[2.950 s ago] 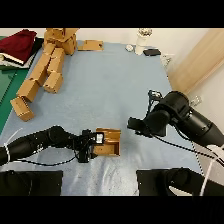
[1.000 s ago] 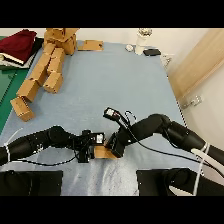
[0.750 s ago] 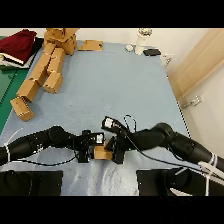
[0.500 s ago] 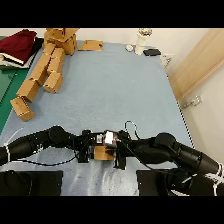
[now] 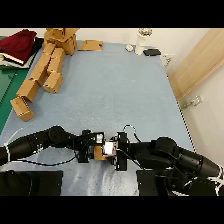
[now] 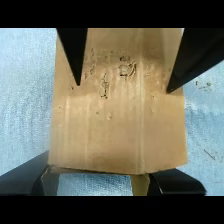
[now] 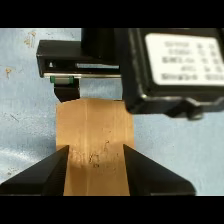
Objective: Fold the box.
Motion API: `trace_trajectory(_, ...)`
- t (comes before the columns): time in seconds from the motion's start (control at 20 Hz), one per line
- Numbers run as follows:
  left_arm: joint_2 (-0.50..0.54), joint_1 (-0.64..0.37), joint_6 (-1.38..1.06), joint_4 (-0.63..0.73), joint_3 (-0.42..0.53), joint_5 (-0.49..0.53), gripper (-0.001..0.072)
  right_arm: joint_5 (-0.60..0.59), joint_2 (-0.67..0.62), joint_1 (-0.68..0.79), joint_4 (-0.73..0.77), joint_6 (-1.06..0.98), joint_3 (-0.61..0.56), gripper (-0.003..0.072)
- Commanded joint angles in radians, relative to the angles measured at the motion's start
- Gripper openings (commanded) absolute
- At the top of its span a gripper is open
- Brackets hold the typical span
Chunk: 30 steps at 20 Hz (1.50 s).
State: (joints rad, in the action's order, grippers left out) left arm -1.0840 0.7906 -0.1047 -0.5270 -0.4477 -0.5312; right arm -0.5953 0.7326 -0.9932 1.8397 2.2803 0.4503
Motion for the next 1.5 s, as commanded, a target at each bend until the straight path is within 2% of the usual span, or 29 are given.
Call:
trace_trajectory(0.0, -0.001, 0.000, 0.000, 0.000, 0.000, 0.000, 0.0574, -0.030, 0.020, -0.011, -0.012, 0.006, -0.001, 0.0536)
trace_trajectory(0.2, -0.001, 0.000, 0.000, 0.000, 0.000, 0.000, 0.0574, -0.022, 0.023, -0.041, -0.084, -0.003, -0.001, 0.0533)
trace_trajectory(0.4, -0.001, 0.000, 0.000, 0.000, 0.000, 0.000, 0.0574, 0.004, 0.023, -0.067, -0.225, -0.067, -0.001, 0.0511)
trace_trajectory(0.55, -0.001, 0.000, 0.000, 0.000, 0.000, 0.000, 0.0574, 0.005, 0.021, -0.083, -0.255, -0.091, -0.001, 0.0501)
trace_trajectory(0.65, -0.001, 0.000, 0.000, 0.000, 0.000, 0.000, 0.0574, 0.005, 0.020, -0.101, -0.302, -0.124, -0.001, 0.0398)
trace_trajectory(0.8, -0.001, 0.000, 0.000, 0.000, 0.000, 0.000, 0.0574, 0.003, 0.020, -0.117, -0.366, -0.180, 0.002, 0.0378)
trace_trajectory(0.9, -0.001, 0.000, 0.000, 0.000, 0.000, 0.000, 0.0574, -0.003, 0.020, -0.132, -0.397, -0.201, 0.016, 0.0292)
trace_trajectory(1.25, -0.001, 0.000, 0.000, 0.000, 0.000, 0.000, 0.0574, -0.023, 0.020, -0.132, -0.400, -0.201, 0.053, 0.0281)
trace_trajectory(1.35, -0.001, 0.000, 0.000, 0.000, 0.000, 0.000, 0.0574, -0.035, 0.020, -0.131, -0.400, -0.203, 0.053, 0.0257)
trace_trajectory(1.4, -0.001, 0.000, 0.000, 0.000, 0.000, 0.000, 0.0574, -0.043, 0.020, -0.131, -0.400, -0.205, 0.053, 0.0187)
trace_trajectory(1.45, 0.000, 0.000, 0.000, 0.000, 0.000, 0.000, 0.0574, -0.048, 0.021, -0.131, -0.400, -0.205, 0.053, 0.0162)
